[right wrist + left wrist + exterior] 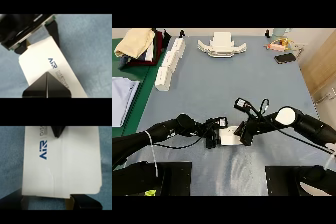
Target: Fold the box.
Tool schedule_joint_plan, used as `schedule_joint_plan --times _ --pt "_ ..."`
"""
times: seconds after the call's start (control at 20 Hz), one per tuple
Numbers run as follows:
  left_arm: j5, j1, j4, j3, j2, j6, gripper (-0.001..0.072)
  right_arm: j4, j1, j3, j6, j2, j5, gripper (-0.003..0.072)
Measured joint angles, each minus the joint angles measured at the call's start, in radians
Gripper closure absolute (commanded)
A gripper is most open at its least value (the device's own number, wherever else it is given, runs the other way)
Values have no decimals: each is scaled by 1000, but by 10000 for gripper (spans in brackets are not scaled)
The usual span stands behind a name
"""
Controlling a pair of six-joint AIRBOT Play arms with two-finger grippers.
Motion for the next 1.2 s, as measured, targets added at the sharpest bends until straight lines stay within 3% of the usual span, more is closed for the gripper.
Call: schedule_joint_plan --times 0.05,0.1,0.15,0.2,0.55,1.2 --pt "0 0 0 0 0 0 188 -40 33 -10 -5 25 -24 675" --pt "0 0 0 0 0 0 188 -82 65 -21 -7 49 -48 615" --pt "0 0 0 0 0 0 188 -121 92 -30 -10 66 -67 399" --pt "0 0 0 0 0 0 188 -169 115 -38 -13 77 -81 242" --pt "0 0 0 0 0 -1 188 -381 168 -54 -154 76 -153 234" --pt "1 0 0 0 0 0 188 -439 203 -55 -256 111 -234 234"
